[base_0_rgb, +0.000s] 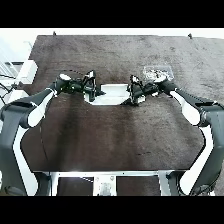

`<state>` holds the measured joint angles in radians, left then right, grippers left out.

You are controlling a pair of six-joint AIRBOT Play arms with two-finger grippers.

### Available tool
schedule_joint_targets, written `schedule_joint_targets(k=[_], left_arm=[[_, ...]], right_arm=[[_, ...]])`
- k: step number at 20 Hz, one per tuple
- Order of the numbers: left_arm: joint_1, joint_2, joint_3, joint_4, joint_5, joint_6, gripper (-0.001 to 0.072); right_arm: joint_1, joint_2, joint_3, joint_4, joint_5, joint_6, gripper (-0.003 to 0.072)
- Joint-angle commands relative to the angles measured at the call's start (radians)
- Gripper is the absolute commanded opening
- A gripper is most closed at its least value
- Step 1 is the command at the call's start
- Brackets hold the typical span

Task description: Fold the box and place the chain.

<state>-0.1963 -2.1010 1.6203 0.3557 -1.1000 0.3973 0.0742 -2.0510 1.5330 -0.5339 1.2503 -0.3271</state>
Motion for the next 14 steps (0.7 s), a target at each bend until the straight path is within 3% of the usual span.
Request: schedule_joint_targets(k=[1, 5, 6, 7, 11, 14], left_arm=[[0.0, -0.001, 0.001, 0.0, -0.001, -0.005, 0.0021], [0.0, -0.001, 0.001, -0.005, -0.018, -0.004, 0.0041], [0.002, -0.001, 0.001, -0.011, -0.027, -0.003, 0.0184], [0.001, -0.001, 0.001, -0.021, -0.034, -0.004, 0.0254], [0.01, 0.0, 0.001, -0.034, -0.047, -0.005, 0.0247], [0.042, 0.001, 0.022, -0.04, -0.147, -0.011, 0.0247]], right_arm=[[-0.001, 0.0, 0.0, 0.0, 0.0, 0.0, 0.0594], [-0.001, 0.0, 0.0, 0.0, 0.0, 0.0, 0.0594], [-0.001, 0.0, 0.0, 0.0, 0.0, 0.0, 0.0594], [-0.001, 0.0, 0.0, 0.0, 0.0, 0.001, 0.0594], [-0.001, 0.0, 0.0, 0.0, 0.0, 0.001, 0.0594], [-0.001, 0.0, 0.0, 0.0, 0.0, 0.0, 0.0594]])
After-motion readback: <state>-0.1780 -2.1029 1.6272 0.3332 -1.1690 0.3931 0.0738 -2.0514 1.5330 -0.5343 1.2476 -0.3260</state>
